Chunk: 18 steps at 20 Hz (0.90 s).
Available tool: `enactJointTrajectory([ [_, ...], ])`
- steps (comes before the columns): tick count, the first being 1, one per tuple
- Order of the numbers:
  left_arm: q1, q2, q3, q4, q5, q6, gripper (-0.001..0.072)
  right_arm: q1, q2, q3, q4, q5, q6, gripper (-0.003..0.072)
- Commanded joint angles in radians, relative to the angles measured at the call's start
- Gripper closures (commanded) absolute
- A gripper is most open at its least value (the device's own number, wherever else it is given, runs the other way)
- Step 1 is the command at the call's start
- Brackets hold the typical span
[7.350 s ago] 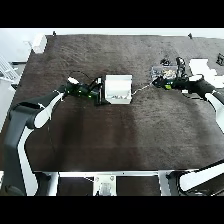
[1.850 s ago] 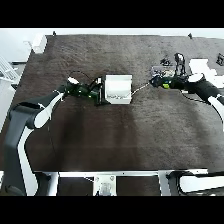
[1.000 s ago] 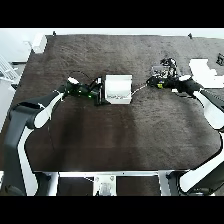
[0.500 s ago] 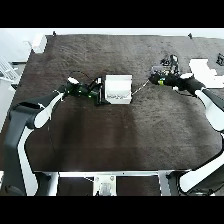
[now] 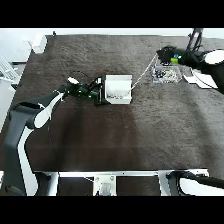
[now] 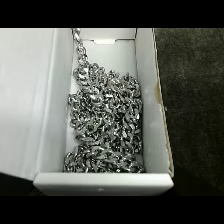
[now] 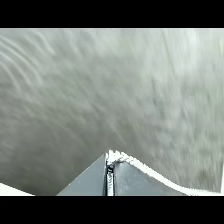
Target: Fold the box and place the chain.
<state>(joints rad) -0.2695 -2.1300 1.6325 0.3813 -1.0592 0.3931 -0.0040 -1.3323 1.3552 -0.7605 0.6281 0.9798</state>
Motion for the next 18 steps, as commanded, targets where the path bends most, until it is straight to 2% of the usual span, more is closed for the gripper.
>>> enactJointTrajectory([
  [1,0.001,0.001,0.000,0.000,0.000,0.000,0.0238,0.061,0.144,-0.002,-0.061,-0.011,0.015,0.0678],
  [7,0.001,0.001,0.000,0.000,0.000,0.000,0.0238,0.174,0.241,-0.001,-0.071,-0.030,0.015,0.0677],
  [18,0.001,0.001,0.000,0.000,0.000,0.000,0.0238,0.321,0.236,-0.001,-0.072,-0.049,0.011,0.0676],
])
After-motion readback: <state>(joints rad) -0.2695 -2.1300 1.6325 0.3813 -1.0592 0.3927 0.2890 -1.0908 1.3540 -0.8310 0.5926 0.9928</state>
